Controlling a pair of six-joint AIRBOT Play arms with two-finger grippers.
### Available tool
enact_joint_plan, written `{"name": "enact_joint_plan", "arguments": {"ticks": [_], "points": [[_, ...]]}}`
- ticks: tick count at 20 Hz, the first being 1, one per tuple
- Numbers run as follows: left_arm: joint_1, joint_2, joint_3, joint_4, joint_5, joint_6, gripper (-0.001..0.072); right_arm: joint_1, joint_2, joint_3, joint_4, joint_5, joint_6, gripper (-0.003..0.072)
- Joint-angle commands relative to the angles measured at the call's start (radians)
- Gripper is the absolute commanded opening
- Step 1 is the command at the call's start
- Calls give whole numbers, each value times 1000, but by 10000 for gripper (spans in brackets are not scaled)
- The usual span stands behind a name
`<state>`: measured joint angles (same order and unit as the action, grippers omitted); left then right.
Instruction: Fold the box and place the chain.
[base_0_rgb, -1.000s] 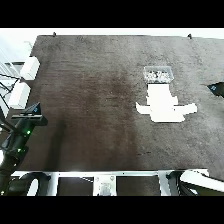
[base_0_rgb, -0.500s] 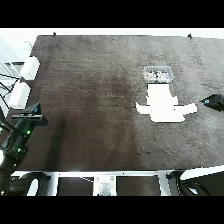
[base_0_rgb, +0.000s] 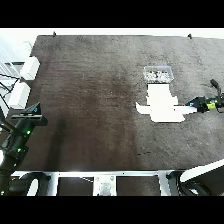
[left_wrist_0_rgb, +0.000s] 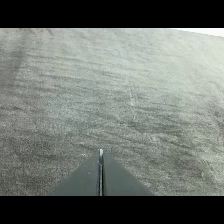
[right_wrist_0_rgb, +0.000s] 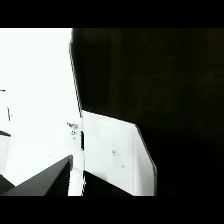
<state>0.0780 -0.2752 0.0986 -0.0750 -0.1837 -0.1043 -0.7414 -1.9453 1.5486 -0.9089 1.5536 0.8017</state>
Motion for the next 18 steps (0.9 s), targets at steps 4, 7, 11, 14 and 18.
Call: {"name": "enact_joint_plan", "arguments": {"ticks": [4, 7, 11, 14, 18], "points": [[0, 1, 0, 0, 0, 0, 21, 47, -43, -6, 3, 43, -36, 177], [0, 1, 0, 0, 0, 0, 21, 46, -37, -11, 40, 134, -34, 16], [0, 1, 0, 0, 0, 0, 22, 84, 70, -164, 196, 110, -35, 15], [0, 1, 0, 0, 0, 0, 21, 173, 195, -356, 338, 14, -44, 15], [0, 1, 0, 0, 0, 0, 22, 352, 349, -590, 482, -138, -53, 15]]}}
